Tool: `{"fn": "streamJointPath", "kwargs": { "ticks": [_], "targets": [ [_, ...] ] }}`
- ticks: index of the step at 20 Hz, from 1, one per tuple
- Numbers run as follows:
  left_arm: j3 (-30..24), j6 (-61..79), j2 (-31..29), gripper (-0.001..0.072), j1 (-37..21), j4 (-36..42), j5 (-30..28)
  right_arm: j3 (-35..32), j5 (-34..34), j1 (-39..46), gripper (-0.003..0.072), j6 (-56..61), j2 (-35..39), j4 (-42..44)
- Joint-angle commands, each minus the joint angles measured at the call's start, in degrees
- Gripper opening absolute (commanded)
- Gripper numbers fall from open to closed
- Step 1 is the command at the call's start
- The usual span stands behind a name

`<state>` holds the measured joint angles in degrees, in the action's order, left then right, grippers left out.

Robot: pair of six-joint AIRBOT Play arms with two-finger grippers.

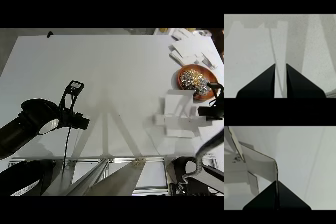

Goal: Fold the box and place the chain.

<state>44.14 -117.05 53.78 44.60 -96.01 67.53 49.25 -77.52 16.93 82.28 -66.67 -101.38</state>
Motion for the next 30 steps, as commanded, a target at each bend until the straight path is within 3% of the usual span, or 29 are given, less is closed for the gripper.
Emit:
{"fn": "streamJointPath", "kwargs": {
  "ticks": [1,6,10,14,17,18,20,22,24,26,30],
  "targets": [
    [0.0,0.0,0.0,0.0151,0.0,0.0,0.0,-2.0,1.9,-9.8,0.0014,-2.6,8.9,12.0],
    [0.0,0.0,0.0,0.0151,0.0,0.0,0.0,-14.6,10.3,-22.4,0.0015,-1.5,17.6,22.0],
    [0.0,0.2,0.0,0.0151,0.0,-0.9,-1.4,-22.4,16.6,-28.8,0.0015,-1.3,19.2,27.1],
    [0.0,1.7,0.1,0.0151,0.0,-3.6,-9.7,-22.7,18.5,-32.0,0.0015,-1.3,19.2,28.1],
    [0.0,11.6,2.0,0.0163,0.0,0.2,-18.9,-22.7,20.4,-32.0,0.0016,-1.3,19.2,28.8],
    [-0.1,15.4,3.2,0.024,-0.1,2.4,-22.1,-22.7,20.6,-32.0,0.0016,-1.3,19.2,28.8],
    [-0.1,19.6,6.8,0.0539,-0.1,7.2,-27.1,-22.7,20.7,-32.0,0.0016,-1.3,19.2,28.8],
    [-0.1,23.1,11.4,0.0631,0.0,11.7,-30.7,-22.7,20.7,-32.0,0.0016,-1.3,19.2,28.8],
    [-0.1,31.1,15.0,0.0676,-0.2,18.8,-33.2,-22.7,20.7,-32.0,0.0016,-1.3,19.2,28.8],
    [-0.1,44.6,17.0,0.0677,-2.2,32.9,-32.2,-22.7,20.7,-32.0,0.0016,-1.3,19.2,29.2],
    [-0.1,76.5,19.5,0.0677,-11.4,64.0,-21.8,-22.7,20.7,-32.0,0.0016,-1.3,19.2,29.9]
  ]
}}
